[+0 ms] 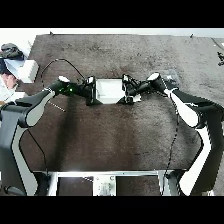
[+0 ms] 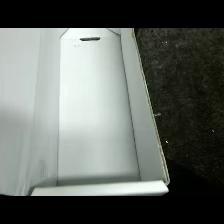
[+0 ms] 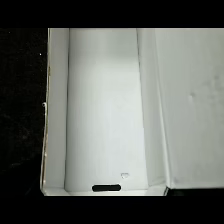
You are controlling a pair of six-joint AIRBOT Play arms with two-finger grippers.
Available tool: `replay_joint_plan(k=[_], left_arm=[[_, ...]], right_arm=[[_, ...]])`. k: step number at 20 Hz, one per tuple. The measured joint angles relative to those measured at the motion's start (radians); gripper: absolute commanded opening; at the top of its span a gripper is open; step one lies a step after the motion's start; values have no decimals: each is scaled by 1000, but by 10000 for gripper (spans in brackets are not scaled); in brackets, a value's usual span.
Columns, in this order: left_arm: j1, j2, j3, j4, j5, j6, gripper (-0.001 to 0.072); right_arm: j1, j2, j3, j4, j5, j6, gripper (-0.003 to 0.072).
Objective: Fold the box and place the chain.
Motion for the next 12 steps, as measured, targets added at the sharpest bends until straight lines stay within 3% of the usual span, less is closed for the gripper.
replay_joint_plan(k=[1, 3, 12], left_arm=[[0, 0, 0, 2, 0, -5, 391], [0, 0, 0, 3, 2, -9, 264], [0, 0, 0, 8, 7, -11, 263]], right_arm=[[0, 0, 0, 1, 0, 0, 473], [0, 0, 0, 1, 0, 0, 473], [0, 0, 0, 0, 0, 0, 473]])
